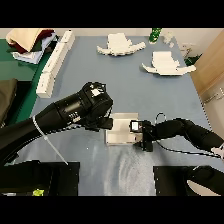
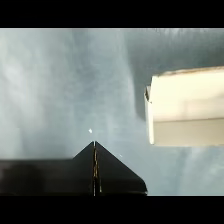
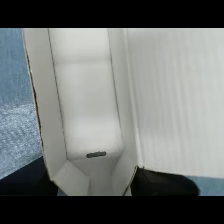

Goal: Fold the box.

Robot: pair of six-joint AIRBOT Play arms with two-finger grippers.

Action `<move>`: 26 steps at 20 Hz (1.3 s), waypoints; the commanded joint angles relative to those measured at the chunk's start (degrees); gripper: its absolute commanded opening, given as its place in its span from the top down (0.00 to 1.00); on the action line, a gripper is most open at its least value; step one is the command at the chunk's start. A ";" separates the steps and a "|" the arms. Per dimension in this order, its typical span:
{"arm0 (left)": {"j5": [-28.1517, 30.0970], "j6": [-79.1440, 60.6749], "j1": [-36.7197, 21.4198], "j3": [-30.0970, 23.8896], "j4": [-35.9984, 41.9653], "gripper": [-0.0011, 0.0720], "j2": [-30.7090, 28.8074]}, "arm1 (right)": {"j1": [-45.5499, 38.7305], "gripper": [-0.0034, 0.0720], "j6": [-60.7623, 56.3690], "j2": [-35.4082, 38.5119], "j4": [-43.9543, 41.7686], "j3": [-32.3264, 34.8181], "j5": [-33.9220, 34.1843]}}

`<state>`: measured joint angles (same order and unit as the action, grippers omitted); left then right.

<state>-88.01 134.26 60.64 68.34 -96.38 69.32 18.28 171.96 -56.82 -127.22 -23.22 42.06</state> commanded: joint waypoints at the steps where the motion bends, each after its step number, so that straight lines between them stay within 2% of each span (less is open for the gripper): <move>1: 2.58 -13.66 -0.02 0.15 -5.77 0.96 -0.74 | 0.02 0.27 -0.04 -0.02 0.00 -0.02 0.02; 4: 7.87 -27.21 -0.52 -1.09 -5.77 0.97 -2.14 | 0.02 0.27 -0.04 -0.02 0.00 -0.02 0.02; 6: 17.05 -34.97 -4.02 -6.67 -2.62 0.97 -7.61 | 0.02 0.27 -0.04 -0.02 0.00 -0.02 0.00; 8: 23.15 -52.15 -10.23 -14.99 7.93 0.97 -14.62 | 0.02 0.27 -0.04 -0.02 0.00 -0.02 0.02; 11: 22.93 -85.22 -22.36 -24.83 28.44 0.96 -21.31 | 0.02 0.27 -0.04 -0.02 0.00 -0.02 0.02; 12: 23.06 -93.07 -27.32 -27.45 34.21 0.75 -22.32 | 0.02 0.27 -0.04 -0.02 0.00 -0.02 0.02; 13: 23.74 -99.41 -31.39 -29.51 38.71 0.08 -22.56 | 0.02 0.27 -0.04 -0.02 0.00 -0.02 0.02; 14: 25.64 -104.78 -34.86 -31.63 41.90 0.03 -22.40 | 0.02 0.27 -0.04 -0.02 0.00 -0.02 0.02; 15: 28.00 -109.24 -36.46 -33.51 44.06 0.03 -22.23 | 0.02 0.27 -0.04 -0.02 0.00 -0.02 0.02; 18: 35.54 -122.62 -36.24 -38.73 49.51 0.03 -20.44 | 0.02 0.27 -0.04 -0.02 0.02 -0.02 0.02; 22: 40.15 -135.73 -30.27 -43.06 55.80 0.03 -14.45 | 0.02 0.27 -0.04 -0.02 0.02 -0.02 0.02; 26: 49.55 -136.67 -24.50 -43.25 63.21 0.03 -8.55 | 0.02 0.27 -0.04 -0.02 0.04 -0.02 0.02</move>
<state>-45.74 2.28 32.84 26.04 -39.92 57.10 18.28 171.92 -56.84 -127.20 -23.22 42.09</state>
